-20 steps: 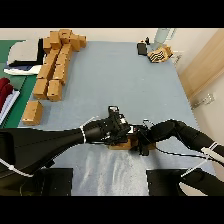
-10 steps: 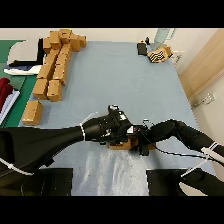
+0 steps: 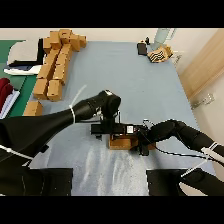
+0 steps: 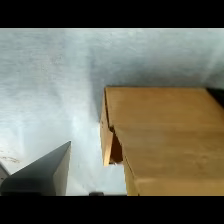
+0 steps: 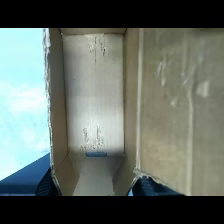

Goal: Fold the box.

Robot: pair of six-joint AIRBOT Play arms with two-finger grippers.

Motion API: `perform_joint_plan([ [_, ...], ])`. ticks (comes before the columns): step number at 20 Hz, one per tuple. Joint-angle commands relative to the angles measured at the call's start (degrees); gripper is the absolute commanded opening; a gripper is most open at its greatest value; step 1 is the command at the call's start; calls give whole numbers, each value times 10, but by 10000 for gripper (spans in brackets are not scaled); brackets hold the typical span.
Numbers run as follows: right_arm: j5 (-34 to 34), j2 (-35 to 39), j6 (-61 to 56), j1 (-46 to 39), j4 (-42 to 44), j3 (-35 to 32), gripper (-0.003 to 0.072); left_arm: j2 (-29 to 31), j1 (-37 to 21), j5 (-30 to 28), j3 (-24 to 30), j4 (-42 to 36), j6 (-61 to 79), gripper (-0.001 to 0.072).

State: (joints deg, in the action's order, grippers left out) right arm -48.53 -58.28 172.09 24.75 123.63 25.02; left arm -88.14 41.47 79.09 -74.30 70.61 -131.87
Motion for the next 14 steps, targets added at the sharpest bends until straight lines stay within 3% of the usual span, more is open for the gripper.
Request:
perform_joint_plan([
  [1, 0, 0, 0, 0, 0, 0, 500, 0, -57, 39, -19, -77, 80, 473],
  [8, 0, 0, 0, 0, 0, 0, 500, 0, -150, 66, -25, -153, 193, 469],
  [9, 0, 0, 0, 0, 0, 0, 500, 0, -168, 75, -25, -153, 229, 262],
  [10, 0, 0, 0, 0, 0, 0, 500, 0, -186, 87, -25, -153, 271, 8],
  [14, 0, 0, 0, 0, 0, 0, 500, 0, -249, 92, -25, -96, 513, 14],
])
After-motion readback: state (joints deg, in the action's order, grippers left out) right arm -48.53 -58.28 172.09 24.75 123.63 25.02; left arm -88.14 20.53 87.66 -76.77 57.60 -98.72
